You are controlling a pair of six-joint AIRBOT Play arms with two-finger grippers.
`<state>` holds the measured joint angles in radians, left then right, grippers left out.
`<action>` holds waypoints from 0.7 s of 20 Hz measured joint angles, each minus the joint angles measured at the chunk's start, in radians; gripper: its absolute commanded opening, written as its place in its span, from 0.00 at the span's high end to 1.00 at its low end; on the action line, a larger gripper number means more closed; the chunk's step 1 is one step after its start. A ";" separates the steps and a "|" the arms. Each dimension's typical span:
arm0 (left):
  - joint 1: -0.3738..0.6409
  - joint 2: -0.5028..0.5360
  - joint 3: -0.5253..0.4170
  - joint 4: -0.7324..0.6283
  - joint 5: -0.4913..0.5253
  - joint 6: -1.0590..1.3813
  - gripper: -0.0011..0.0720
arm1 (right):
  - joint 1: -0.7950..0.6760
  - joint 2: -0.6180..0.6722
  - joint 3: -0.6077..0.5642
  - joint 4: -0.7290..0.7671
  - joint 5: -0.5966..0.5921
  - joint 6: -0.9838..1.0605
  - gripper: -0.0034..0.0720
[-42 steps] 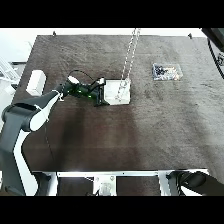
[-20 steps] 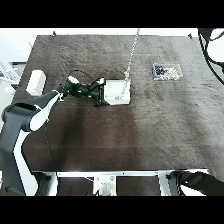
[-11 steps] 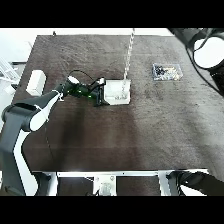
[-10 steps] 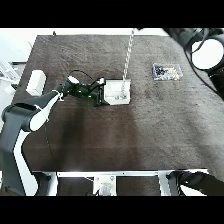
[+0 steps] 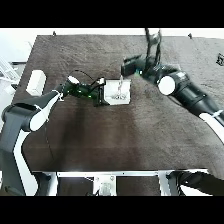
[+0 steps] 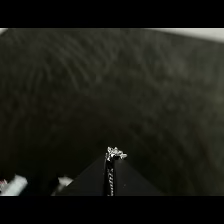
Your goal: Fold the box and place the chain.
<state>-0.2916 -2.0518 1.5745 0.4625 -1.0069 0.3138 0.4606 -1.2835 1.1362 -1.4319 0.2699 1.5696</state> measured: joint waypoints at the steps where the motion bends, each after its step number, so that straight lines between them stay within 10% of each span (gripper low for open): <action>1: 0.000 0.000 0.000 0.000 0.000 0.000 0.49 | 0.000 -0.020 -0.027 0.014 -0.005 0.005 0.94; 6: 0.000 0.000 0.000 0.000 0.000 0.000 0.50 | 0.005 -0.121 -0.113 0.069 -0.016 0.019 0.93; 7: 0.000 0.000 0.000 0.000 0.000 0.000 0.50 | 0.005 -0.133 -0.120 0.074 -0.016 0.021 0.70; 8: 0.000 0.000 0.000 0.000 0.000 0.000 0.50 | 0.005 -0.142 -0.125 0.078 -0.016 0.022 0.26; 9: 0.000 0.000 0.000 0.000 0.000 0.000 0.50 | 0.006 -0.146 -0.128 0.079 -0.018 0.022 0.17; 14: 0.000 0.000 0.000 0.000 0.000 0.000 0.50 | 0.011 -0.093 -0.133 0.085 -0.014 -0.058 0.17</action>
<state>-0.2916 -2.0518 1.5745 0.4625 -1.0069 0.3138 0.4713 -1.3766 1.0031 -1.3472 0.2554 1.5116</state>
